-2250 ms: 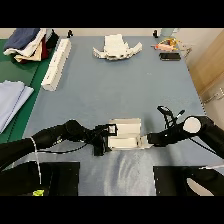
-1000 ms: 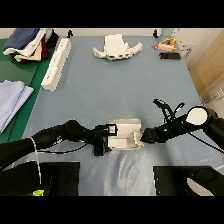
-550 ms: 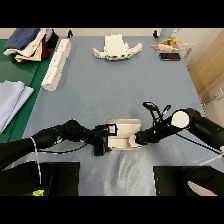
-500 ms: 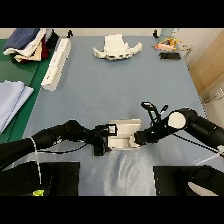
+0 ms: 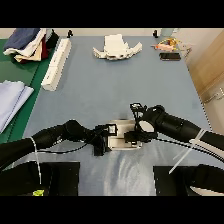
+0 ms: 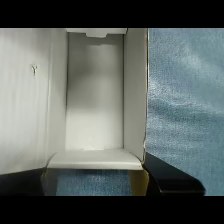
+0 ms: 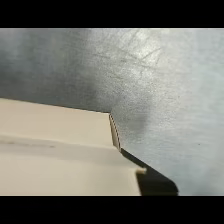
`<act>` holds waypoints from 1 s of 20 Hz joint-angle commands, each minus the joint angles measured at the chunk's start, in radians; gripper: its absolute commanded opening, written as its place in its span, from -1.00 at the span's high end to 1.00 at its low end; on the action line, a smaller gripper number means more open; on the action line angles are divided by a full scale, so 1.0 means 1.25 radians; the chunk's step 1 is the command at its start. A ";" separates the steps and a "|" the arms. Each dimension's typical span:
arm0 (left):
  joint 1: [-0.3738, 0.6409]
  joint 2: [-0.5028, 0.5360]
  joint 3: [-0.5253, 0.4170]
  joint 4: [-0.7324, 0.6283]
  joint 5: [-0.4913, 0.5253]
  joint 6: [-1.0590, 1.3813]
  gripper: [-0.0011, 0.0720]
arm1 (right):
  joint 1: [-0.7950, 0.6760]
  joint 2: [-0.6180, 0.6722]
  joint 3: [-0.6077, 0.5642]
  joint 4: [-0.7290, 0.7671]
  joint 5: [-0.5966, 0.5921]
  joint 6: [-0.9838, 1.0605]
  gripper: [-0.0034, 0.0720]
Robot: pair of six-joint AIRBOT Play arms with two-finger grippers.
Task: Fold the box.
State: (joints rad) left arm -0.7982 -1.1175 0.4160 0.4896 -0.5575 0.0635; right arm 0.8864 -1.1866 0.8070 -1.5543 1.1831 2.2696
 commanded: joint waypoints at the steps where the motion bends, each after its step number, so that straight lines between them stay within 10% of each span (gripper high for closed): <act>1: 0.000 0.001 0.000 0.000 0.000 0.000 -0.32 | 0.038 -0.060 0.043 -0.045 0.053 0.125 0.03; 4: 0.000 0.001 0.000 0.000 0.000 0.000 -0.32 | 0.041 -0.076 0.043 -0.067 0.062 0.175 0.04; 8: 0.000 0.001 0.000 0.000 0.000 0.000 -0.32 | 0.041 -0.077 0.043 -0.085 0.069 0.183 0.90; 13: 0.000 0.001 0.000 0.000 0.000 0.000 -0.32 | 0.041 -0.077 0.043 -0.085 0.068 0.182 0.90; 16: 0.000 0.001 0.000 0.000 0.000 0.000 -0.32 | 0.041 -0.069 0.043 -0.068 0.072 0.180 -0.21; 20: 0.000 0.001 0.000 0.000 0.000 0.000 -0.32 | 0.040 -0.003 0.043 -0.058 0.089 0.181 -0.23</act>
State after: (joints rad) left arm -0.7982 -1.1175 0.4156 0.4889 -0.5575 0.0631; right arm 0.9371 -1.2369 0.8604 -1.6405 1.2785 2.4947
